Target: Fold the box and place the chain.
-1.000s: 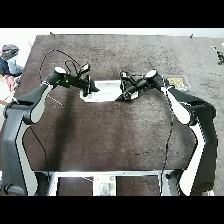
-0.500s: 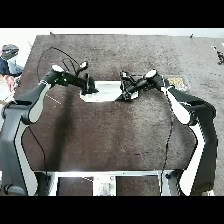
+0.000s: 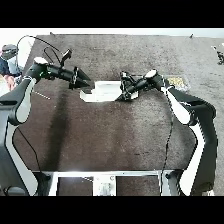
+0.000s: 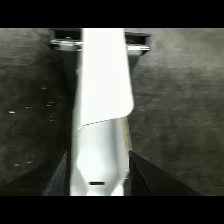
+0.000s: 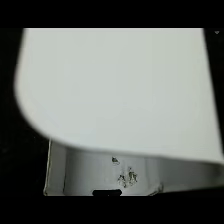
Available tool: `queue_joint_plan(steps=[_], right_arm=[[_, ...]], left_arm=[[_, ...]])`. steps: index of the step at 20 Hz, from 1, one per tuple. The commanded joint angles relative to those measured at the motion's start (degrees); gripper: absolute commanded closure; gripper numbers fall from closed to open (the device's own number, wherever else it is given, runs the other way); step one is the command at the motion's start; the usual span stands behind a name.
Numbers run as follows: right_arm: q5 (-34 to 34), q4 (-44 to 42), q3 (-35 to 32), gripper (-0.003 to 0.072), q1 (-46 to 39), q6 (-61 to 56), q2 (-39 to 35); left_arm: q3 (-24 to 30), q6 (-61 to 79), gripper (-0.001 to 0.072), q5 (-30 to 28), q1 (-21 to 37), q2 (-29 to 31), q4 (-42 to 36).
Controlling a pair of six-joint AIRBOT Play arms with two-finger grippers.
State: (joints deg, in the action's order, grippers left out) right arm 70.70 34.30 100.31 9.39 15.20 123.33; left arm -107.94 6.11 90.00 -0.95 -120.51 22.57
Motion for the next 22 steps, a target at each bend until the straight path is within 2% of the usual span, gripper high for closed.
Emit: queue_joint_plan(steps=[1,2,6,12,14,22], right_arm=[[0.02,-0.02,-0.02,0.0210,0.04,0.00,0.02],[0.00,0.00,-0.02,0.0210,0.04,0.02,0.02],[0.02,-0.02,-0.02,0.0210,0.04,0.02,0.02],[0.00,-0.02,-0.02,0.0210,0.04,0.02,0.02],[0.00,0.00,-0.02,0.0210,0.04,0.00,0.02],[0.00,-0.02,-0.02,0.0210,0.04,0.02,0.02]], left_arm=[[0.26,-1.77,0.0479,2.40,-0.76,0.37,0.26],[0.55,-1.51,0.0688,2.34,-1.57,0.31,1.09],[1.11,-1.60,0.0697,-1.42,-5.49,-0.59,3.21],[1.11,-1.57,0.0697,-15.80,-8.55,-1.22,1.20],[1.11,-1.57,0.0697,-18.71,-8.59,-1.22,0.46],[1.11,-1.64,0.0697,-24.30,-8.59,-1.53,0.57]])
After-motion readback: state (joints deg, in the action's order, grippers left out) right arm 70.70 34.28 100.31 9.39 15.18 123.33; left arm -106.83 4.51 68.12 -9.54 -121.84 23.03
